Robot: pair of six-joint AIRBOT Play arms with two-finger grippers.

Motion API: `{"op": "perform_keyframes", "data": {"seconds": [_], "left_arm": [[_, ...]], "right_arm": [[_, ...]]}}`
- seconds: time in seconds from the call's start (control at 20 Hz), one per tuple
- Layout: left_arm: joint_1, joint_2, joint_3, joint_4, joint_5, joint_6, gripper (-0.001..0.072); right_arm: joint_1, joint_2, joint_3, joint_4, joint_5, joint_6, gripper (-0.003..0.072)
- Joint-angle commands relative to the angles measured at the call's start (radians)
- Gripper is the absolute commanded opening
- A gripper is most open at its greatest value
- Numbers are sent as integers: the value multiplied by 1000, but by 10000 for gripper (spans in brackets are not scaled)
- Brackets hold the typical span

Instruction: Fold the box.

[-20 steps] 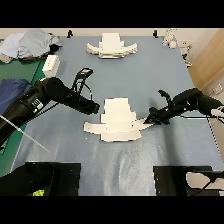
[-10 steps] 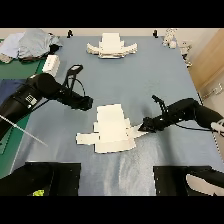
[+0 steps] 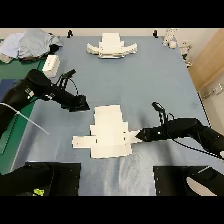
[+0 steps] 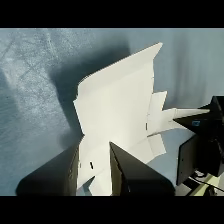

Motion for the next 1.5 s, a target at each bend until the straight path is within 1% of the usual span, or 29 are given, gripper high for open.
{"op": "perform_keyframes", "data": {"seconds": [0.0, 0.05, 0.3, 0.4, 0.6, 0.75, 0.9, 1.05, 1.25, 1.3, 1.35, 1.45], "left_arm": [[12, -81, 0, -42, -30, 46, 328], [12, -100, 0, -42, -31, 53, 435], [35, -196, -4, -51, -44, 61, 428], [37, -245, -4, -82, -49, 98, 401], [36, -362, -3, -281, -82, 236, 402], [35, -428, 14, -360, -97, 310, 401], [35, -441, 19, -374, -134, 358, 401], [35, -442, 21, -364, -194, 403, 401], [35, -442, 22, -363, -204, 439, 398], [35, -442, 24, -362, -204, 451, 244], [35, -442, 25, -363, -204, 462, 166], [28, -442, 30, -361, -206, 479, 164]], "right_arm": [[44, 25, -14, 1, 38, 7, 0], [46, 34, -14, 1, 37, 8, 0], [46, 64, -14, -3, 37, 24, 0], [46, 64, -14, -3, 37, 25, 0], [46, 64, -14, -3, 31, 25, 0], [46, 64, -14, -3, 31, 26, 0], [46, 64, -14, -3, 29, 26, 0], [46, 64, -14, -3, 30, 26, 1], [46, 64, -14, -3, 27, 26, 0], [46, 64, -14, -3, 24, 26, 0], [46, 64, -14, -3, 23, 26, 0], [46, 64, -14, -3, 23, 26, 0]]}}
